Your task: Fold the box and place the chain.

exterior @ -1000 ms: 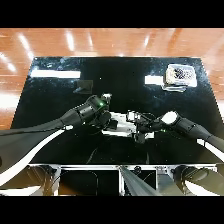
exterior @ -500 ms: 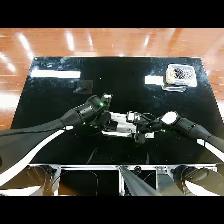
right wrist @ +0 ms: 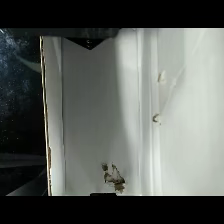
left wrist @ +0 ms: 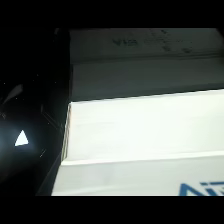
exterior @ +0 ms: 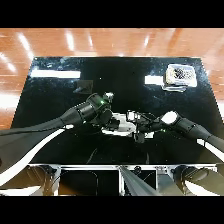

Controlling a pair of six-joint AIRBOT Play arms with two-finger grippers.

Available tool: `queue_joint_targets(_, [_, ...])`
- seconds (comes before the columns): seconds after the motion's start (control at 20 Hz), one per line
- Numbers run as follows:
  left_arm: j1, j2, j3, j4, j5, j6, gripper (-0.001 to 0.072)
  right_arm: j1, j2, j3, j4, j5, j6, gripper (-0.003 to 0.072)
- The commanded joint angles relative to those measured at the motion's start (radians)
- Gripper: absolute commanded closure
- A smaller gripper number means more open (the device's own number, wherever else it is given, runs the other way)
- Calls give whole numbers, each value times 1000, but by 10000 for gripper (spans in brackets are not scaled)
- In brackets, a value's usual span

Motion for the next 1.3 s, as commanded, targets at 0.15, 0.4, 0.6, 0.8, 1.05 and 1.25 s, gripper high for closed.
queue_joint_targets(0.15, [3,0,3,2,0,4,165,0,-1,0,-2,7,-1,483])
queue_joint_targets(0.4, [10,0,3,0,-1,4,551,0,-1,0,-2,7,-1,482])
queue_joint_targets(0.6, [10,0,3,1,-1,5,685,0,-1,0,-2,7,-1,482])
queue_joint_targets(0.8, [10,0,3,1,-1,6,686,0,-1,0,0,0,18,89])
queue_joint_targets(1.05, [43,0,3,2,40,8,686,-1,5,0,-29,24,72,-28])
queue_joint_targets(1.25, [96,8,2,13,68,29,685,-11,34,1,-69,41,134,-27])
